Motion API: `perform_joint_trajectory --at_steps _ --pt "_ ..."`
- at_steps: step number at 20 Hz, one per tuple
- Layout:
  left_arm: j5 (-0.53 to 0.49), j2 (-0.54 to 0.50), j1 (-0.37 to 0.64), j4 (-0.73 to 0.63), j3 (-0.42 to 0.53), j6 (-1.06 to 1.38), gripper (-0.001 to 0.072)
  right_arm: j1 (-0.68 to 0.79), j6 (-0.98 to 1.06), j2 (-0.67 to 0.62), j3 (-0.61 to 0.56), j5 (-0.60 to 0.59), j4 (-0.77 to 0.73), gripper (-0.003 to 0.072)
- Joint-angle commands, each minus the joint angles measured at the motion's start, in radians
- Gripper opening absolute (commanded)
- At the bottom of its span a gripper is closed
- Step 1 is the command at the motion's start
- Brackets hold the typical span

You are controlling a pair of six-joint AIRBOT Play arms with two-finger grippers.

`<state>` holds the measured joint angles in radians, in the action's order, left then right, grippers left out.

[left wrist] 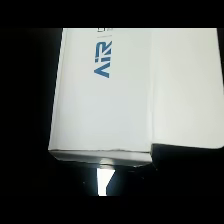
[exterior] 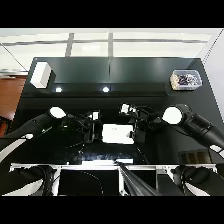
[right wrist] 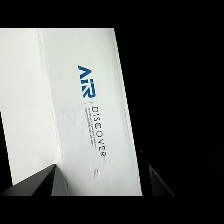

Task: Fold the box and place the chain.

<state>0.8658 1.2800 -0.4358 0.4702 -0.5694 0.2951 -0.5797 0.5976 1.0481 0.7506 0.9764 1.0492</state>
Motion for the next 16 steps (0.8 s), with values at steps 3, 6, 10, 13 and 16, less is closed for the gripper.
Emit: perform_joint_trajectory --at_steps 3,6,10,13,16 --pt "0.0 0.0 0.0 0.0 -0.001 0.0 0.0403 0.135 0.137 -0.166 0.056 0.099 0.003 0.0699" --pt "0.0 0.0 0.0 0.0 -0.001 0.0 0.0403 0.24 0.206 -0.304 -0.042 0.076 -0.094 0.0699" --pt "0.0 0.0 0.0 0.0 -0.001 0.0 0.0403 0.205 0.156 -0.297 -0.19 -0.187 -0.365 0.0708" --pt "0.0 0.0 0.0 0.0 -0.001 0.0 0.0403 0.098 0.067 -0.231 -0.191 -0.155 -0.284 0.0708" --pt "0.0 0.0 0.0 0.0 -0.001 0.0 0.0403 0.038 0.055 -0.176 -0.191 -0.141 -0.163 0.0706"
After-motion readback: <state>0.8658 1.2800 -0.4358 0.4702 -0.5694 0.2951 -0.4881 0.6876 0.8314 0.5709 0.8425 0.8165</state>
